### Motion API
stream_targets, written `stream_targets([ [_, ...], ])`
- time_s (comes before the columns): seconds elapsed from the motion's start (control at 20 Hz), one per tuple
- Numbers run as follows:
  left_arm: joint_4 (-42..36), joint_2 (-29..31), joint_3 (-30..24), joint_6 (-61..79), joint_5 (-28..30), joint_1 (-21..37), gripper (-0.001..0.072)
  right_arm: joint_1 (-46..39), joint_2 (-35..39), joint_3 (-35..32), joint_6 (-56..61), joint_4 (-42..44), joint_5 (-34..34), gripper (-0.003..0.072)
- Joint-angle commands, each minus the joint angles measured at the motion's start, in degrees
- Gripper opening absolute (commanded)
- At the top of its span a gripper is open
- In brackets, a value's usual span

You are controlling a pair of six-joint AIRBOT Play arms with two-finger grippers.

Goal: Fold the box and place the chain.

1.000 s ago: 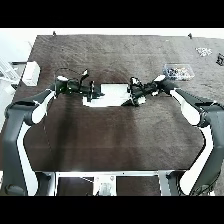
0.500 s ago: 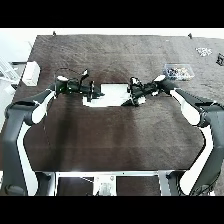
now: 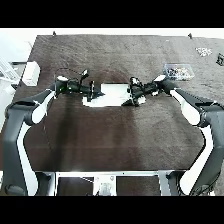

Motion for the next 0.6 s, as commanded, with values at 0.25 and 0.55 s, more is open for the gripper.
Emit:
stream_targets([
  [0.25, -2.0, 0.1, 0.1, -0.8, 0.1, 0.1, 0.0524, 0.0, 0.0, 0.0, 0.0, 0.0, 0.0, 0.0475],
  [0.55, -5.0, 2.2, 0.1, -1.6, -7.0, 3.9, 0.0611, 0.0, 0.0, 0.0, 0.0, 0.0, 0.0, 0.0475],
])
